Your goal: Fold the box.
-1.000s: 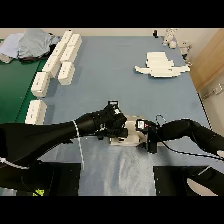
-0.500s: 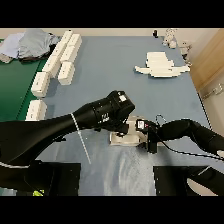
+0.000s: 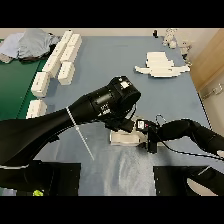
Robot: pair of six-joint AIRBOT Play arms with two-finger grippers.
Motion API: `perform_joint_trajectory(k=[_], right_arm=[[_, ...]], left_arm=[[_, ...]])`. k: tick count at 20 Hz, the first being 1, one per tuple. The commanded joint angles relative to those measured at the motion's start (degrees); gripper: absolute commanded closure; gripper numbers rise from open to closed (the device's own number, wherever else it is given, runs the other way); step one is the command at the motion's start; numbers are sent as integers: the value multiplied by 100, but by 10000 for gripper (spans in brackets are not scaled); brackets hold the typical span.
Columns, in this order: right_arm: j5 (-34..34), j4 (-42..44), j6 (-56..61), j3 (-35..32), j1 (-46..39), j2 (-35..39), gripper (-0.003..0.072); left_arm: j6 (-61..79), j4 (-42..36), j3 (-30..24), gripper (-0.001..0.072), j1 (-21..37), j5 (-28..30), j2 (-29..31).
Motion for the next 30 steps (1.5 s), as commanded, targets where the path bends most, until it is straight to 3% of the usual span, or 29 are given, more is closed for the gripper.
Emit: perform_joint_trajectory(k=[1, 5, 8, 9, 10, 11, 15, 19, 24, 30], right_arm=[[0, 0, 0, 0, -2, 4, 188], [0, 0, 0, 0, -2, 4, 188], [2, 0, 0, 0, -2, 4, 188], [0, 0, 0, 0, -2, 4, 188], [0, 0, 0, 0, -2, 4, 188], [0, 0, 0, 0, -2, 4, 188], [2, 0, 0, 0, -2, 4, 187], [0, 0, 0, 0, -2, 4, 188], [0, 0, 0, 0, -2, 4, 188], [0, 0, 0, 0, -2, 4, 188]], left_arm=[[1029, -48, -85, 699, -68, 109, 173], [2614, -455, -1705, 699, 577, 1384, 1615], [5818, -1416, -3132, 695, 1390, 2212, 2791], [6970, -1827, -3578, 633, 1740, 2411, 3080], [7954, -2159, -3956, 199, 2044, 2638, 3274], [8784, -2483, -4336, 19, 2343, 2935, 3401], [11110, -3753, -5324, 19, 2855, 3875, 3257], [13160, -5163, -5654, 19, 2852, 4846, 2715], [13894, -5899, -5646, 19, 2852, 5154, 2028], [14082, -6301, -5646, 19, 2828, 5160, 1980]])
